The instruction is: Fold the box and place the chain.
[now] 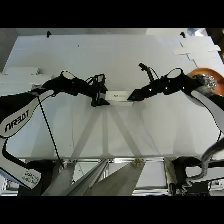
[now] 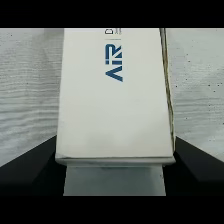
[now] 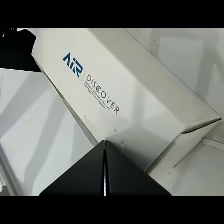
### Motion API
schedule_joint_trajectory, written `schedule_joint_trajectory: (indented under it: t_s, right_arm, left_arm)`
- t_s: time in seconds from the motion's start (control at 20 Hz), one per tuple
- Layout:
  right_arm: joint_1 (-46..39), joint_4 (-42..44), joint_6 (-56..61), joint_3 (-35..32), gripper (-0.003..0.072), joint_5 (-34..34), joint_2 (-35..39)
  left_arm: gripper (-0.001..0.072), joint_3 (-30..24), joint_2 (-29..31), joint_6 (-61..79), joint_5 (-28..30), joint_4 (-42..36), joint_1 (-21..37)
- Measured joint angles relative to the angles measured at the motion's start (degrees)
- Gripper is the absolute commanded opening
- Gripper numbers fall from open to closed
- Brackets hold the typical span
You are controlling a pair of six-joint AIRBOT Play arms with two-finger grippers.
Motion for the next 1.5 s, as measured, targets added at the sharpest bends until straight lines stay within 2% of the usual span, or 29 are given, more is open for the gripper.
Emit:
schedule_joint_trajectory:
  t_s: [0.35, 0.5, 0.65, 0.85, 0.95, 1.35, 1.4, 1.45, 1.5]
  right_arm:
    - [-3.4, 2.5, -2.1, 0.1, 0.0010, -2.3, 15.4]
    - [-7.1, -2.4, -0.2, 0.0, 0.0010, -2.4, 23.1]
    - [-11.6, -12.6, 5.2, 0.0, 0.0010, -5.4, 28.9]
    - [-15.6, -26.6, 12.7, 0.0, 0.0011, -8.0, 31.9]
    - [-16.4, -31.0, 14.6, 0.0, 0.0011, -8.6, 32.5]
    - [-17.2, -36.2, 16.7, 0.0, 0.0011, -9.6, 33.0]
    - [-17.2, -36.3, 16.7, 0.0, 0.0011, -9.6, 33.0]
    - [-17.2, -36.4, 16.8, 0.0, 0.0011, -9.6, 33.0]
    - [-17.2, -36.5, 16.8, 0.0, 0.0011, -9.6, 33.1]
  left_arm:
    - [0.0215, 0.0, 0.0, 0.2, 0.0, 0.1, 0.0]
    - [0.0215, 0.0, 0.0, 0.2, -0.1, 0.1, 0.0]
    - [0.0215, 0.0, 0.0, 0.2, -0.1, 0.1, 0.0]
    - [0.0215, 0.0, 0.0, 0.2, -0.1, 0.1, 0.0]
    - [0.0215, 0.0, 0.0, 0.2, -0.1, 0.2, 0.0]
    - [0.0212, 0.0, 0.0, 0.2, -0.2, -0.3, 0.0]
    - [0.0191, 0.0, 0.0, 0.2, -0.2, -0.4, 0.0]
    - [0.0035, 0.0, 0.0, 0.2, -0.1, -0.4, 0.0]
    - [0.0009, 0.0, 0.0, 0.2, -0.1, -0.5, 0.0]
